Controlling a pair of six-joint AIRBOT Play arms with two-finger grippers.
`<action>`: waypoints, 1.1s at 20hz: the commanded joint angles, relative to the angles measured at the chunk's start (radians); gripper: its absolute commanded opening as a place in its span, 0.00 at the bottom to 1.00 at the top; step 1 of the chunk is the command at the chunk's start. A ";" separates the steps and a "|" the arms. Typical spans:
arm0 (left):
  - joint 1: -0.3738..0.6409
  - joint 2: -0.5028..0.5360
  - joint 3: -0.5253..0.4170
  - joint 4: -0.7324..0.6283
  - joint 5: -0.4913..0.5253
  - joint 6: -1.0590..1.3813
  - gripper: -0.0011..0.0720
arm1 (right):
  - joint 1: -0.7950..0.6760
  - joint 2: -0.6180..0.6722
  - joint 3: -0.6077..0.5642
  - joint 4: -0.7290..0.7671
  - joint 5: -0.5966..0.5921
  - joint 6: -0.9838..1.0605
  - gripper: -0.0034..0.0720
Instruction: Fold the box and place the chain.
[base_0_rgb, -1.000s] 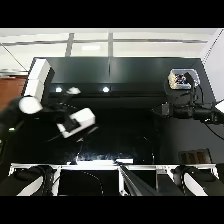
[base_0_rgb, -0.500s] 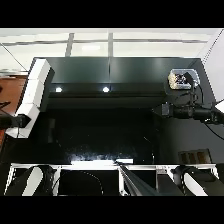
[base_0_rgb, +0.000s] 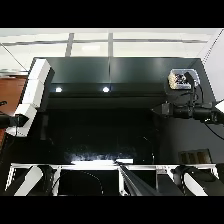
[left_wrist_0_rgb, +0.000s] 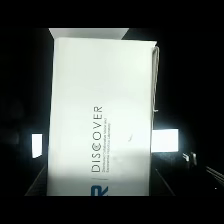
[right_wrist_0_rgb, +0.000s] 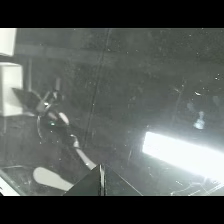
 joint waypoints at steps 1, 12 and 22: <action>-0.011 -0.034 -0.001 -0.035 0.055 0.041 0.57 | 0.000 0.000 0.000 0.018 0.003 0.001 0.09; -0.029 0.002 0.033 -0.024 0.093 0.041 0.98 | 0.000 0.000 0.000 0.007 -0.024 0.000 0.09; -0.366 0.221 0.153 -0.308 -0.156 -0.034 0.05 | 0.001 0.001 0.000 -0.113 -0.027 -0.003 0.09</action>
